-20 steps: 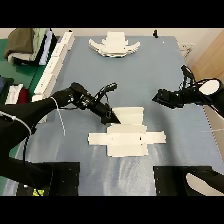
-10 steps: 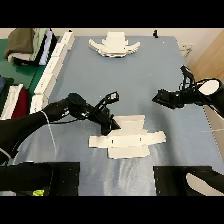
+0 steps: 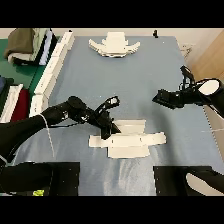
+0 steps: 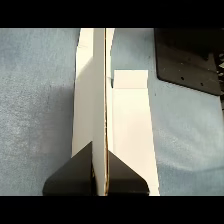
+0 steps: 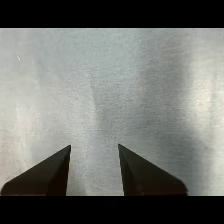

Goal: Fold the box.

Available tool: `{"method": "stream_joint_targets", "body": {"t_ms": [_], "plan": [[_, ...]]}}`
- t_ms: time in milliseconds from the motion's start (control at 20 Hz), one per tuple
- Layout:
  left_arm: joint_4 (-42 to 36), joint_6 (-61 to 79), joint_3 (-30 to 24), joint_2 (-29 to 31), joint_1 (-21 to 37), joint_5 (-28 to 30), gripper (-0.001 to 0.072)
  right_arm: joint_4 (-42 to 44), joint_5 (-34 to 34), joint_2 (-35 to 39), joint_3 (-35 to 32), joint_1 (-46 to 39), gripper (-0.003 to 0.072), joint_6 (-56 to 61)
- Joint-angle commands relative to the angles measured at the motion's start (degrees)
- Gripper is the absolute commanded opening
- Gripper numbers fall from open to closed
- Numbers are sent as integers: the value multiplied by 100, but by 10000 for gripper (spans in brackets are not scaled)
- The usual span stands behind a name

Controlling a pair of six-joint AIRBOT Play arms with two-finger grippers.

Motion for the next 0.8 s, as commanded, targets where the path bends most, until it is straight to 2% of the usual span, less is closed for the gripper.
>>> {"method": "stream_joint_targets", "body": {"t_ms": [0,50,100,300,500,600,700,750], "plan": [[48,2,-9,4,-7,11,15,0,295,15,7,2,264,-87],[44,2,-9,4,-7,4,15,2,527,42,7,2,93,-133],[44,2,-9,4,-9,7,15,2,835,92,7,2,3,-203],[44,2,-9,4,-9,7,15,-496,1864,597,-2,262,2,-118],[44,2,-9,4,-7,9,15,-678,2763,1434,-245,1211,2,503],[44,2,-9,4,-7,7,15,-699,2767,1939,-540,1967,2,525],[44,2,-9,4,-7,9,15,-826,2551,2337,-890,2750,11,-170],[44,2,-9,4,-7,9,15,-901,2422,2485,-1075,3126,108,-625]]}}
